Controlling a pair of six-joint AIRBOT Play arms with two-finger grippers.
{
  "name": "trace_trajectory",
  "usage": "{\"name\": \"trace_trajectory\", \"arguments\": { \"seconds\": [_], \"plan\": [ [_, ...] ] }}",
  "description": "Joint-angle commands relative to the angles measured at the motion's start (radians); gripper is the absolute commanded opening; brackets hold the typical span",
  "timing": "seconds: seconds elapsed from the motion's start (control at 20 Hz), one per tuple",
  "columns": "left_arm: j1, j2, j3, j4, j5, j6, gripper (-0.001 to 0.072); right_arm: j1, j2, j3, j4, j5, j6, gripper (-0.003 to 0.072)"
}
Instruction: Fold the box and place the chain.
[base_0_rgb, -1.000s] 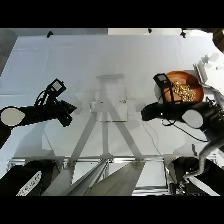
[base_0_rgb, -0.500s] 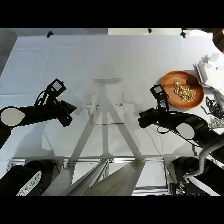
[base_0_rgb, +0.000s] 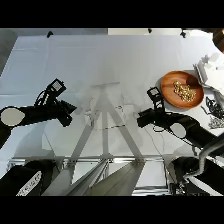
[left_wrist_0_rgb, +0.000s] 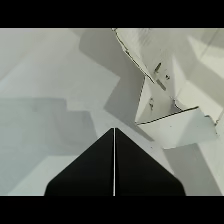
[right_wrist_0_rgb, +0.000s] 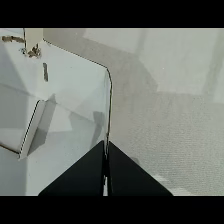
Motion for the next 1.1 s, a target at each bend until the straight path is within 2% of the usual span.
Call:
{"name": "trace_trajectory", "arguments": {
  "seconds": [0.0, 0.6, 0.9, 1.05],
  "plan": [
    [-0.001, -0.001, 0.0, 0.0, 0.0, 0.0, 0.0009, 0.001, -0.006, -0.003, 0.005, 0.006, -0.001, 0.0005],
    [-0.001, -0.001, 0.0, -0.001, 0.0, 0.0, 0.0009, 0.001, -0.006, -0.003, 0.012, 0.008, 0.043, 0.0008],
    [-0.001, -0.001, 0.0, -0.135, -0.006, -0.001, 0.0009, 0.001, -0.006, -0.003, 0.011, 0.007, 0.043, 0.0008],
    [-0.001, -0.001, 0.0, -0.238, -0.076, -0.005, 0.0009, 0.001, -0.006, -0.003, 0.011, 0.007, 0.043, 0.0008]
  ]
}}
